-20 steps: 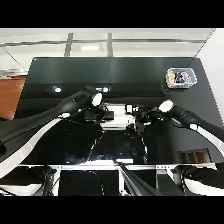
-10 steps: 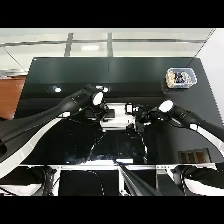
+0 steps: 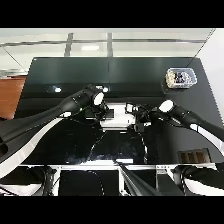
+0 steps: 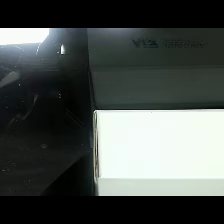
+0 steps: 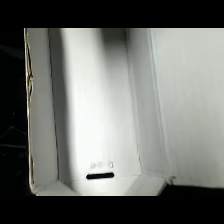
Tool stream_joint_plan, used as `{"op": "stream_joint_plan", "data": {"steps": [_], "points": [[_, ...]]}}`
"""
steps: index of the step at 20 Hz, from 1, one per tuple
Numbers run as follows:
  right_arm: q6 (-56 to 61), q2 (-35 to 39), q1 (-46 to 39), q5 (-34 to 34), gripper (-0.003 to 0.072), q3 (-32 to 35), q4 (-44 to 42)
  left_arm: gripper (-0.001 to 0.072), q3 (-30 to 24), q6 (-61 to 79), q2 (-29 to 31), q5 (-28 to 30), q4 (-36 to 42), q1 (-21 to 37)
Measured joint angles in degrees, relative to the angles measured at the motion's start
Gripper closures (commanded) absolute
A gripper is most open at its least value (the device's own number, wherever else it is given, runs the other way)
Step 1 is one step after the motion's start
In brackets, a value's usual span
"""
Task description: Fold the box and place the chain.
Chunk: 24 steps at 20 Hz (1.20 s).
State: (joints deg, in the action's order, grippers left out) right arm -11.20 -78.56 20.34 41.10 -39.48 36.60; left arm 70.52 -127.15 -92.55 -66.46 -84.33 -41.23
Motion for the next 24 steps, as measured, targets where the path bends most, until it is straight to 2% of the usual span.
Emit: {"op": "stream_joint_plan", "data": {"steps": [3,5,6,7,9,10,12,13,14,19,20,21,22,23,24], "points": [[5.14,2.89,0.00,2.25,-0.0026,-0.04,7.65,0.0687,0.00,0.79,0.00,-0.26,-0.13,0.00],[7.13,4.83,0.00,3.32,-0.0024,-0.11,9.81,0.0686,0.02,1.44,0.00,-0.68,-0.20,0.00],[7.72,5.44,0.00,3.76,0.0072,-0.11,10.62,0.0686,0.04,1.64,0.00,-0.98,-0.20,0.00],[8.22,5.97,0.00,4.07,0.0098,-0.11,11.34,0.0685,0.04,1.84,0.00,-1.22,-0.20,0.00],[8.66,6.51,0.00,4.13,0.0340,-0.11,11.72,0.0685,0.04,1.99,0.00,-1.27,-0.22,0.00],[8.72,6.73,0.00,4.20,0.0384,-0.11,11.50,0.0685,0.04,2.08,0.00,-1.31,-0.22,0.00],[8.92,6.95,0.15,4.00,0.0386,-0.11,9.70,0.0685,0.04,2.16,0.00,-1.40,-0.22,0.00],[8.92,6.99,0.37,3.63,0.0458,-0.11,8.46,0.0685,0.04,2.23,0.00,-1.40,-0.24,0.00],[8.94,7.04,0.68,3.37,0.0487,-0.09,7.43,0.0685,0.04,2.23,0.00,-1.40,-0.22,0.00],[9.11,6.27,2.73,1.57,0.0486,-0.09,1.01,0.0685,0.04,2.23,0.00,-1.55,-0.26,0.00],[9.11,5.77,2.97,1.20,0.0448,-0.09,-0.68,0.0685,0.04,2.23,0.00,-1.55,-0.26,0.00],[9.11,5.16,3.15,0.83,0.0225,-0.09,-2.27,0.0685,0.04,2.23,0.00,-1.55,-0.26,0.00],[9.11,4.59,3.30,0.57,0.0284,-0.09,-3.61,0.0685,0.04,2.21,0.00,-1.51,-0.26,0.00],[9.16,4.15,3.43,0.31,0.0438,-0.09,-4.50,0.0685,0.04,2.21,0.00,-1.49,-0.35,0.00],[9.70,3.82,3.48,-0.07,0.0390,-0.09,-5.18,0.0685,0.04,2.21,0.00,-1.46,-0.35,0.00]]}}
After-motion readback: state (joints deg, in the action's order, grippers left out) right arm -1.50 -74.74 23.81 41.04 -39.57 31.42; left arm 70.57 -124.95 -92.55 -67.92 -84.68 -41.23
